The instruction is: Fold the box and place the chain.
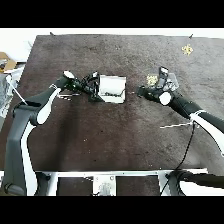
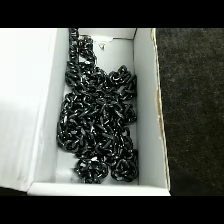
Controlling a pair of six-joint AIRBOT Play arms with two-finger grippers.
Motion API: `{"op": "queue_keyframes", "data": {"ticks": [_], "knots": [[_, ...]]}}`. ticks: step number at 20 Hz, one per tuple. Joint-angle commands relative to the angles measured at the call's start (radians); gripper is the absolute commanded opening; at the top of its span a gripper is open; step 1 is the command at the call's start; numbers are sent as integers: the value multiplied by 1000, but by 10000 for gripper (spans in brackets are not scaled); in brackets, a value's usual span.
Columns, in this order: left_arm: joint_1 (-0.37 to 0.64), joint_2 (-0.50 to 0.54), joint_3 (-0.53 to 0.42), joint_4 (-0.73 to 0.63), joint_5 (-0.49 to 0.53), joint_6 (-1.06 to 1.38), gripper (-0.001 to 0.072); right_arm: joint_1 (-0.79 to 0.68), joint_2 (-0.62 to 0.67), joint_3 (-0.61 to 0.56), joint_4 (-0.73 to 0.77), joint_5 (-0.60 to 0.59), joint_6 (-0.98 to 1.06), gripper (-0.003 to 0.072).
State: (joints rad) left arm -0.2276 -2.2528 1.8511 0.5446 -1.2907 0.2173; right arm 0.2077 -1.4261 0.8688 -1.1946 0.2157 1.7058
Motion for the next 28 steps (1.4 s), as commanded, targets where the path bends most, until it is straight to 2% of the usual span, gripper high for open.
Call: {"op": "queue_keyframes", "data": {"ticks": [1,7,9,10,12,13,14,17,23,25,28], "knots": [[1,-1,0,0,0,0,388,-85,-46,-46,36,-88,53,375],[1,-1,0,0,0,0,389,-59,-190,47,105,-209,72,375],[1,-1,0,0,0,0,388,-59,-226,88,116,-217,74,373],[1,0,0,0,0,0,388,-59,-240,111,119,-217,74,271],[1,-1,0,0,0,0,388,-59,-267,146,119,-215,76,253],[1,-1,0,0,0,0,388,-59,-272,154,127,-199,87,160],[1,0,0,0,0,0,388,-58,-267,154,127,-185,93,1],[1,0,0,0,0,0,388,-25,-190,154,82,-161,87,-1],[1,0,0,0,0,0,388,163,103,155,-83,-185,86,-1],[1,-1,0,0,0,0,388,233,143,155,-92,-198,86,-1],[1,0,0,0,0,0,388,314,129,155,-82,-273,98,-1]]}}
